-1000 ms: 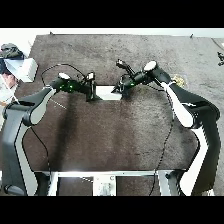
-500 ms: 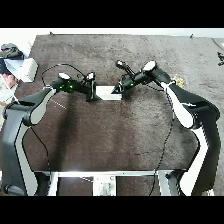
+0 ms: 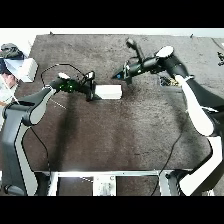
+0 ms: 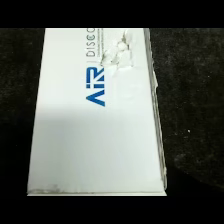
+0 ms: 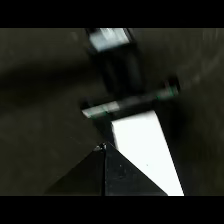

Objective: Fold the box and place the chain.

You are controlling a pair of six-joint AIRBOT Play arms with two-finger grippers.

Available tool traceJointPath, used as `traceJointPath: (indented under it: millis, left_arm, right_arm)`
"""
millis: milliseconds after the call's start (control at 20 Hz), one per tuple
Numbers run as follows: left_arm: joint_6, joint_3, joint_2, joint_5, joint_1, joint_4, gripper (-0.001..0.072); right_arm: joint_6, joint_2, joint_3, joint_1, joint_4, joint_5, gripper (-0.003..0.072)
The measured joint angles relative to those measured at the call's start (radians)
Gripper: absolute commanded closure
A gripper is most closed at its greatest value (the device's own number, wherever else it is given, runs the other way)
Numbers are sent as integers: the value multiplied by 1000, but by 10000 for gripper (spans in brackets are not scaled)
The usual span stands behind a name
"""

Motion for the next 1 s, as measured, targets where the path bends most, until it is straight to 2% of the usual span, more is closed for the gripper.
traceJointPath:
  millis: [100,250,350,500,700,950,1000]
  left_arm:
    - [0,0,0,-1,0,1,456]
    - [0,0,0,-1,0,1,456]
    - [0,0,0,-2,0,1,456]
    - [0,0,0,-2,0,1,456]
    - [1,0,0,-2,0,1,456]
    - [1,0,0,-2,0,0,456]
    - [1,0,0,-3,0,-1,506]
  right_arm:
    - [6,114,-77,-10,21,-27,697]
    - [6,319,-291,-16,33,-191,697]
    - [5,488,-489,-16,55,-370,696]
    - [3,753,-817,-20,95,-698,695]
    - [1,1053,-1174,-21,120,-1025,695]
    - [1,1309,-1429,-20,129,-1247,694]
    - [1,1340,-1460,-20,129,-1272,694]
